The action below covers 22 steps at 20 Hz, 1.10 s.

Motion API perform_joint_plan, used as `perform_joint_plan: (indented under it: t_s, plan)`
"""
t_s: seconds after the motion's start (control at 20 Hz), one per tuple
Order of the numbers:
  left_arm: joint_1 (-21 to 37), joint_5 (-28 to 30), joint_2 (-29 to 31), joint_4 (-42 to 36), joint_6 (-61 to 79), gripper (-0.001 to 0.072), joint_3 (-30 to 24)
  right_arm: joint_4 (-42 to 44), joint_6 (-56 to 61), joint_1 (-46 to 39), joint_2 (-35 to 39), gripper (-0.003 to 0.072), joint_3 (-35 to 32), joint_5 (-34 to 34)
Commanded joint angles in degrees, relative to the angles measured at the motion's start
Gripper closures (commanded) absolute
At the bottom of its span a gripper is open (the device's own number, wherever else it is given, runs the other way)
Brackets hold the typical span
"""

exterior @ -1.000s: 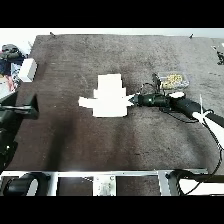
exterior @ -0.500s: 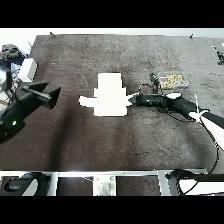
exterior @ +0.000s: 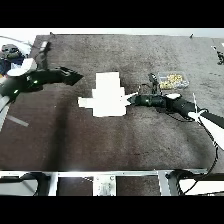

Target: Fold the box and place the chain.

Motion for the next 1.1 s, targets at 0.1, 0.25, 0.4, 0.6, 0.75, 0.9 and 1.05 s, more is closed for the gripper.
perform_joint_plan:
  t_s: [0.1, 0.25, 0.4, 0.6, 0.75, 0.9, 1.05]
  plan:
    - [-5.2, -11.9, -19.3, 16.4, -18.4, 0.0111, 23.9, 0.4, -1.7, 0.0, 0.0, 0.0677, 0.0, -0.4]
    - [-5.5, -16.6, -27.2, 16.2, -22.8, 0.0111, 33.0, 0.5, -1.7, 0.0, 0.0, 0.0677, 0.0, -0.4]
    - [-5.5, -21.5, -33.2, 15.0, -22.7, 0.0111, 40.0, 0.5, -1.9, 0.0, 0.0, 0.0677, 0.0, -0.4]
    - [-5.5, -24.3, -39.5, 11.6, -23.8, 0.0111, 46.0, 0.5, -2.3, 0.0, 0.0, 0.0677, 0.0, -0.4]
    - [-5.5, -24.4, -41.4, 9.5, -23.3, 0.0112, 46.0, 0.5, -2.3, 0.0, 0.0, 0.0677, 0.0, -0.4]
    - [-5.5, -25.9, -42.1, 9.5, -23.3, 0.0112, 46.0, 0.4, -2.3, 0.0, 0.0, 0.0677, 0.0, -0.4]
    - [-5.0, -26.5, -41.9, 10.8, -22.4, 0.0112, 46.0, 0.3, -2.3, 0.0, 0.0, 0.0677, 0.0, -0.4]
